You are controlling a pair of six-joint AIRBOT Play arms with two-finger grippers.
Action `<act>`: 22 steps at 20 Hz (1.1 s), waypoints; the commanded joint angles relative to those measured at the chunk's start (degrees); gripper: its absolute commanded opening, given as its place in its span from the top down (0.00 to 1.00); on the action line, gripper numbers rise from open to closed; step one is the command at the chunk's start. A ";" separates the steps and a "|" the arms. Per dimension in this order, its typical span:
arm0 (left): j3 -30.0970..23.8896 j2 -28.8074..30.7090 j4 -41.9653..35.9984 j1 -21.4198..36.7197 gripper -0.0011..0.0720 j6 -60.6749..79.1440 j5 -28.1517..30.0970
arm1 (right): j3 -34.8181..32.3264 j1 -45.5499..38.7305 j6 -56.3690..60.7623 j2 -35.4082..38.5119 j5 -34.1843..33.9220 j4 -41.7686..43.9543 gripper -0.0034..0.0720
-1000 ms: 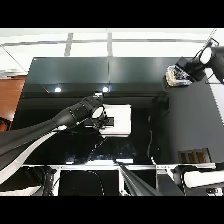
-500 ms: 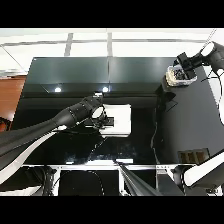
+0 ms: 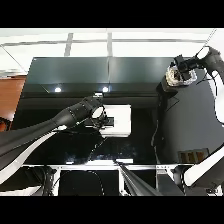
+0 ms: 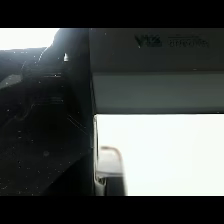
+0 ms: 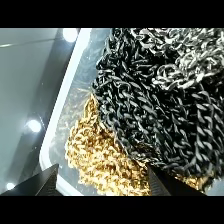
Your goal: Fold the box and place the chain.
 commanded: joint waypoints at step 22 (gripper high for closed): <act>0.04 0.00 0.00 0.02 0.95 0.00 0.04 | -0.02 -2.25 -42.12 38.51 6.84 2.89 0.94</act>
